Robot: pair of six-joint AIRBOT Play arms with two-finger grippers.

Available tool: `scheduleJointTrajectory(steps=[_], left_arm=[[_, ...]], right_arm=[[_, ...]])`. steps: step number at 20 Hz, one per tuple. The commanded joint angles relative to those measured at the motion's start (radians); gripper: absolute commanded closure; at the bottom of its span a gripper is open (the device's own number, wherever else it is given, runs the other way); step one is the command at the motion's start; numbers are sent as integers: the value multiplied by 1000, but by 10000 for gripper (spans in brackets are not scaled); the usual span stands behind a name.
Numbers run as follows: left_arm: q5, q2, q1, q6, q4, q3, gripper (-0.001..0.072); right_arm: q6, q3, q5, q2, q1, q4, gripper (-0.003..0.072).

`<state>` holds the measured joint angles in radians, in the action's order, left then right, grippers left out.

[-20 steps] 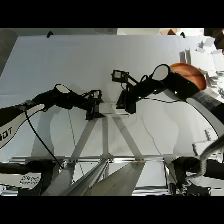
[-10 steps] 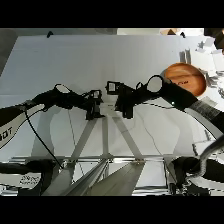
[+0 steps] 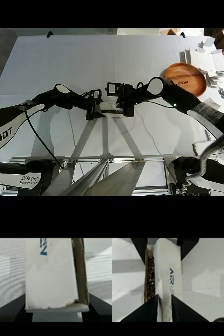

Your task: Fold the box and place the chain.

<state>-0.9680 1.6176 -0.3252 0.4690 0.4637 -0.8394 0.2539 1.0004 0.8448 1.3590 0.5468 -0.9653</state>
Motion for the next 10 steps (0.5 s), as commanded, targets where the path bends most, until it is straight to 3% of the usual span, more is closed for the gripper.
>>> scheduleJointTrajectory(steps=[1, 5, 8, 10], left_arm=[[-1, 0, 0, 1, 1, 0, 433], [-1, 0, 0, 2, 1, 0, 433], [-1, 0, 0, 2, 1, 0, 433], [-1, 0, 0, 2, 1, 0, 433]], right_arm=[[8, -17, -16, -5, 1, -2, 536], [8, -69, -19, -5, 1, 10, 534], [8, -85, -19, -5, 1, 26, 426], [8, -85, -19, -5, 0, 45, 402]])
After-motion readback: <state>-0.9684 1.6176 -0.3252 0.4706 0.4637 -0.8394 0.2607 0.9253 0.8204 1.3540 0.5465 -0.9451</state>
